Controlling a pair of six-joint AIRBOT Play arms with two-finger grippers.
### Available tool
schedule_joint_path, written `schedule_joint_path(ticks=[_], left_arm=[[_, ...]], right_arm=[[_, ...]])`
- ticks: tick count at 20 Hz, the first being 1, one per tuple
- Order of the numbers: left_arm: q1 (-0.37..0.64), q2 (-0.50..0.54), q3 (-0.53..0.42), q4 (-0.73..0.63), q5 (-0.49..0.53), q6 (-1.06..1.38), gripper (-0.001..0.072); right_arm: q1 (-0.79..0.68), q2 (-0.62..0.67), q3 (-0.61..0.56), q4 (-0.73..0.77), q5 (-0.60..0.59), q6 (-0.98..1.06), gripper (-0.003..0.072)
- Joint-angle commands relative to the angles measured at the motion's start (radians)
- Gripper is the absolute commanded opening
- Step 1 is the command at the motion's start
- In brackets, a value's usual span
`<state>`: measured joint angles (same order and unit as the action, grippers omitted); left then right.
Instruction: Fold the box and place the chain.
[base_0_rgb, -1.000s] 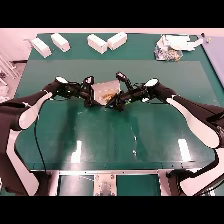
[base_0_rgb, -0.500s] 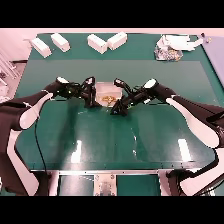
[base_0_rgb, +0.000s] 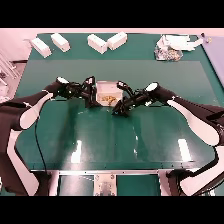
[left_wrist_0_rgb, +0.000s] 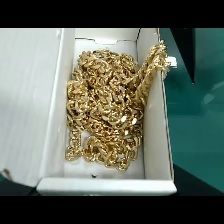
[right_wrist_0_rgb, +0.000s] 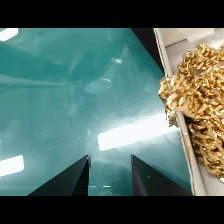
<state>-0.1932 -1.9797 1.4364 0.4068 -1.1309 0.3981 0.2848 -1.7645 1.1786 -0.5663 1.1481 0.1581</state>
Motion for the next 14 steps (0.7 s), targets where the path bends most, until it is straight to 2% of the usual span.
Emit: schedule_joint_path(ticks=[1, 4, 10, 12, 14], left_arm=[[0.001, 0.001, 0.001, 0.003, -0.003, 0.003, 0.0514], [0.001, 0.001, 0.001, 0.003, -0.003, 0.003, 0.0513], [0.001, 0.001, 0.001, 0.003, -0.003, 0.003, 0.0513], [0.001, 0.001, 0.001, 0.003, -0.003, 0.003, 0.0513], [0.001, 0.001, 0.001, 0.003, -0.003, 0.003, 0.0513]], right_arm=[[-0.027, 0.001, -0.005, 0.056, 0.036, -0.038, 0.0338], [-0.027, 0.012, -0.005, 0.066, 0.083, -0.039, 0.0338], [-0.029, 0.066, -0.044, 0.093, 0.083, -0.066, 0.0331], [-0.026, 0.087, -0.086, 0.152, 0.074, -0.085, 0.0329], [-0.021, 0.095, -0.138, 0.225, 0.006, -0.147, 0.0329]])
